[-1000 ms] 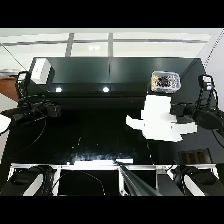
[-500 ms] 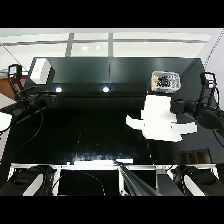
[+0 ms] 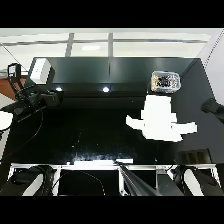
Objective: Fold the box and place the chain.
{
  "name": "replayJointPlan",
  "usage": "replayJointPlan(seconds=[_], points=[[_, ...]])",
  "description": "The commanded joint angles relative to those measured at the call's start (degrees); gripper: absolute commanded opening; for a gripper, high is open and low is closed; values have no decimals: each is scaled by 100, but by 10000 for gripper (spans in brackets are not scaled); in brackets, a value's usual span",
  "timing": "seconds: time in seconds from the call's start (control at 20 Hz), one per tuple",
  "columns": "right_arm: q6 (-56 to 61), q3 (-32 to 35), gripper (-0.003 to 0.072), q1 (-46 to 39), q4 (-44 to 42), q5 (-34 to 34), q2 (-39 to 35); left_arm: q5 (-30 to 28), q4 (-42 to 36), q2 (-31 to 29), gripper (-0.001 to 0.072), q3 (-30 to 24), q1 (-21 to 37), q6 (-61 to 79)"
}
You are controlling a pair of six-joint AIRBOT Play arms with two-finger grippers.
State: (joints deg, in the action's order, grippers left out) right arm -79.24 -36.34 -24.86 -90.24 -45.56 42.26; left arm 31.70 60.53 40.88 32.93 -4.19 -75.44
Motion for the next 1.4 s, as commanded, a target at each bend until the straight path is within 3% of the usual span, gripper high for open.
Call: replayJointPlan(seconds=[0.0, 0.1, 0.2, 0.4, 0.8, 0.85, 0.9, 1.05, 1.1, 1.15, 1.35], points=[[-1388, -63, 690, -1681, -1338, -562, 422, 160, 0, 9, 705, 2, 2, 0], [-3211, -68, 689, -2048, -2889, -1513, 992, 278, 0, 13, 705, 2, 2, 0], [-3591, -162, 689, -1899, -3436, -1893, 1515, 387, 0, 13, 706, 2, 2, 2], [-3355, -549, 689, -1716, -2973, -2564, 2337, 509, 2, 13, 706, 2, 2, 2], [-3945, -562, 681, -1633, -2942, -2625, 2986, 654, -2, 13, 705, 2, 0, 2], [-4004, -562, 602, -1628, -3018, -2647, 3049, 656, -2, 13, 705, 2, 0, 2], [-4122, -562, 580, -1604, -3064, -2680, 3093, 654, -2, 13, 705, 2, 0, 2], [-4385, -562, 225, -1532, -3084, -2809, 3101, 649, -2, 13, 705, 2, 0, 2], [-4470, -562, 58, -1523, -3084, -2874, 3099, 649, -2, 13, 705, 2, 0, 2], [-4520, -562, 21, -1523, -3088, -2931, 3099, 649, -2, 13, 705, 2, 0, 2], [-4660, -562, 22, -1386, -3246, -3230, 3049, 654, -31, 13, 705, 2, 0, 2]])
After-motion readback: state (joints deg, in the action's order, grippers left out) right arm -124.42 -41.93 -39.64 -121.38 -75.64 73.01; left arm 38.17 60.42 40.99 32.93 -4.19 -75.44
